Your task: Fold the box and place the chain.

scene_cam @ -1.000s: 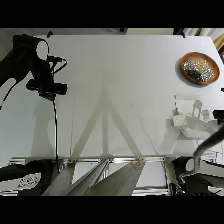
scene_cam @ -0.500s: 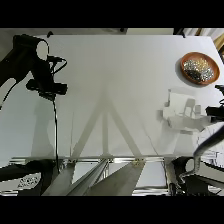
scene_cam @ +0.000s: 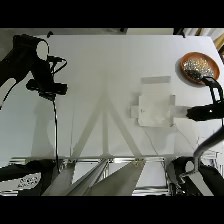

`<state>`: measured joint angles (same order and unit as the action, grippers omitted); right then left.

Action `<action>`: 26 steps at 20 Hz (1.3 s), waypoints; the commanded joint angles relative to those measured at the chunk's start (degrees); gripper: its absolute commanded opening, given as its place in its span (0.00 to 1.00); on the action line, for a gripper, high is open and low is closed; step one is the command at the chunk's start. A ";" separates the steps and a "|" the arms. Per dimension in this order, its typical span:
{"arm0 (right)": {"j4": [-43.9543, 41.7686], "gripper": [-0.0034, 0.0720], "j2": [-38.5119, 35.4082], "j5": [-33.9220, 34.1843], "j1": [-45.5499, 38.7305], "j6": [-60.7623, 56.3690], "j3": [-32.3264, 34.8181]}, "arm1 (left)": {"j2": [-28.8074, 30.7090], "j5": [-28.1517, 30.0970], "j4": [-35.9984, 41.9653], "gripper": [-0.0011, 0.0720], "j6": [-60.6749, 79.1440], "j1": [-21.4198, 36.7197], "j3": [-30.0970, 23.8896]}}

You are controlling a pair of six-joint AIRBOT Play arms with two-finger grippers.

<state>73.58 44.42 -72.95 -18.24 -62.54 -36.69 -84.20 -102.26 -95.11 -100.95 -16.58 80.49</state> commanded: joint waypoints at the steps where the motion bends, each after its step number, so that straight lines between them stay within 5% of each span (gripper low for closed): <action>1: -9.09 0.06 -13.25 5.03 3.26 1.60 9.53 | 0.04 0.02 -0.02 0.03 0.00 0.04 -0.02; 4: -14.10 0.06 -18.34 6.97 5.84 6.56 16.35 | 0.04 0.09 -0.04 0.03 0.59 0.04 -0.02; 10: -12.57 0.06 -16.96 11.30 13.00 11.10 16.74 | 0.04 0.70 1.25 0.03 0.13 0.04 0.00; 17: -15.54 0.06 -7.93 11.65 13.29 15.23 16.72 | 0.02 15.39 12.07 0.04 15.43 0.04 -0.02; 18: -15.39 0.06 -7.37 11.58 13.29 15.26 16.72 | 0.00 17.49 15.21 0.08 19.96 0.04 -0.02; 20: -15.39 0.06 -6.88 11.43 13.29 15.28 16.72 | -0.07 19.39 24.96 0.37 31.47 0.04 -0.15; 24: -15.34 0.06 -6.88 10.97 13.29 15.52 16.70 | -2.51 18.78 47.82 0.74 50.56 0.04 -0.96; 26: -15.37 0.06 -6.88 10.47 13.29 15.50 16.70 | -4.20 18.56 53.48 0.74 56.26 0.02 -4.13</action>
